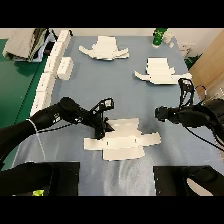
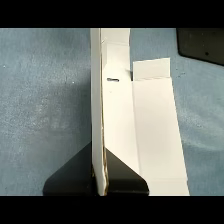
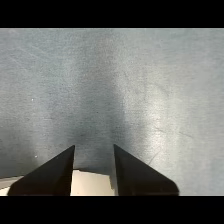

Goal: Fold the box.

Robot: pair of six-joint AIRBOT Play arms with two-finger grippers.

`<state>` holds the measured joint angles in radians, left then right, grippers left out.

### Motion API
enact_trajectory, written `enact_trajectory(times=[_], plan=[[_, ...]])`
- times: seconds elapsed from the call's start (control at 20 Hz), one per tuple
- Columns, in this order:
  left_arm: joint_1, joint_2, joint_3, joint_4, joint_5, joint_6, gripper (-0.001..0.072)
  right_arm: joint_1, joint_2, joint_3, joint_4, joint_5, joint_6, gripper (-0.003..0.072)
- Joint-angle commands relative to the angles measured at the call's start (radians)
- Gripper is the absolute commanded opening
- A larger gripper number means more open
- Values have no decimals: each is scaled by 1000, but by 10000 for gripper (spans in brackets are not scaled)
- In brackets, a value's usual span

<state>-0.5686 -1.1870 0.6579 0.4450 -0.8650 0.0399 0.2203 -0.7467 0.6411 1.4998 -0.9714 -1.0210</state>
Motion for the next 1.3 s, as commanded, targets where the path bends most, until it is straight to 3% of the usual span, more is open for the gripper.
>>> enact_trajectory(times=[0.0, 0.7, 0.75, 0.8, 0.9, 0.95, 1.15, 1.25], plan=[[-2, -5, -1, 19, -15, -15, 13, 0, 0, 0, 1, -2, 0, 365], [-40, -9, -28, 39, -6, -48, 13, 0, 0, 0, 8, -37, -1, 364], [-40, -9, -28, 39, -6, -48, 13, 0, 0, 0, 9, -48, -8, 344], [-40, -9, -28, 39, -6, -48, 14, 1, 0, 0, 15, -62, -36, 245], [-41, -9, -28, 39, -6, -48, 14, 25, 8, 0, 86, -106, -167, 145], [-41, -9, -28, 38, -6, -48, 13, 48, 18, 0, 130, -138, -242, 3], [-41, -9, -28, 37, -6, -48, 13, 225, 82, -3, 251, -288, -376, 4], [-41, -9, -28, 37, -6, -48, 13, 367, 136, -32, 268, -287, -379, 3]])
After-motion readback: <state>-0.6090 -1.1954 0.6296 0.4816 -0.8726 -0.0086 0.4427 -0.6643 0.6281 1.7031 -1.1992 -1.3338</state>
